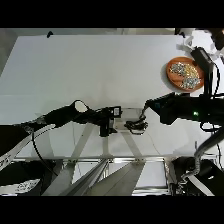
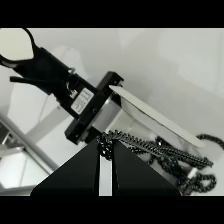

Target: Fold the box and place the chain.

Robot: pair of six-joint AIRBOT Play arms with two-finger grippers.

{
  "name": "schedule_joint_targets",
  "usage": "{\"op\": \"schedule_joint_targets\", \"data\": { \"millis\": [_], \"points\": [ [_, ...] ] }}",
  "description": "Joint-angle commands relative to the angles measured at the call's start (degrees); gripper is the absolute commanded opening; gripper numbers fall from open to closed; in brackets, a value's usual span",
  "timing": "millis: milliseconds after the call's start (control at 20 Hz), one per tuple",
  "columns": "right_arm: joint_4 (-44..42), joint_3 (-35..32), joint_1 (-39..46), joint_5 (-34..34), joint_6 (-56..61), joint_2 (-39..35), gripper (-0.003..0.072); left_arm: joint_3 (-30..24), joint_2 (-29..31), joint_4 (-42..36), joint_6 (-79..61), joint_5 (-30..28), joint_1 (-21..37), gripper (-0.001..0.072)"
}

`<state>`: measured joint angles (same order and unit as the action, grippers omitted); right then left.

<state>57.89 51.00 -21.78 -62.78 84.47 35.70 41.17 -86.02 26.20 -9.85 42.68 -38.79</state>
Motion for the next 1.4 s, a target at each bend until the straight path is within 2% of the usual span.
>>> {"op": "schedule_joint_targets", "data": {
  "millis": [0, 250, 450, 650, 800, 1000, 1100, 1150, 1250, 1350],
  "points": [
    [-1.8, -0.1, -0.1, 2.9, -0.6, 0.5, 0.0023, 0.0, 0.0, 0.0, 0.0, 0.0, 0.0, 0.0435],
    [-2.4, -6.9, -0.1, 3.0, -2.4, 3.5, 0.0023, 0.0, 0.0, 0.0, 0.0, 0.0, 0.0, 0.0435],
    [-3.9, -13.4, -0.1, 7.1, -5.5, 7.6, 0.0023, 0.0, 0.0, 0.0, 0.0, 0.0, 0.0, 0.0435],
    [-4.1, -16.6, -2.4, 6.8, -7.0, 12.1, 0.0022, 0.0, 0.0, 0.0, 0.0, 0.0, 0.0, 0.0435],
    [-3.5, -17.5, -6.2, 10.4, -7.0, 15.1, 0.0025, 0.0, 0.0, 0.0, 0.0, 0.0, 0.0, 0.0435],
    [-2.8, -17.5, -8.3, 15.3, -7.0, 17.4, 0.0125, 0.0, 0.0, 0.0, 0.0, 0.0, 0.0, 0.0435],
    [-1.0, -17.5, -7.5, 15.8, -7.0, 17.3, 0.0238, 0.0, 0.0, 0.0, 0.0, 0.0, 0.0, 0.0435],
    [-0.6, -17.4, -6.4, 15.7, -7.0, 17.0, 0.0264, 0.0, 0.0, 0.0, 0.0, 0.0, 0.0, 0.0435],
    [-0.5, -17.4, -2.8, 14.4, -7.2, 15.1, 0.0264, 0.0, 0.0, 0.0, 0.0, 0.0, 0.0, 0.0435],
    [-0.3, -17.4, 3.1, 9.9, -9.7, 10.3, 0.0263, 0.0, 0.0, 0.0, 0.0, 0.0, 0.0, 0.0435]
  ]
}}
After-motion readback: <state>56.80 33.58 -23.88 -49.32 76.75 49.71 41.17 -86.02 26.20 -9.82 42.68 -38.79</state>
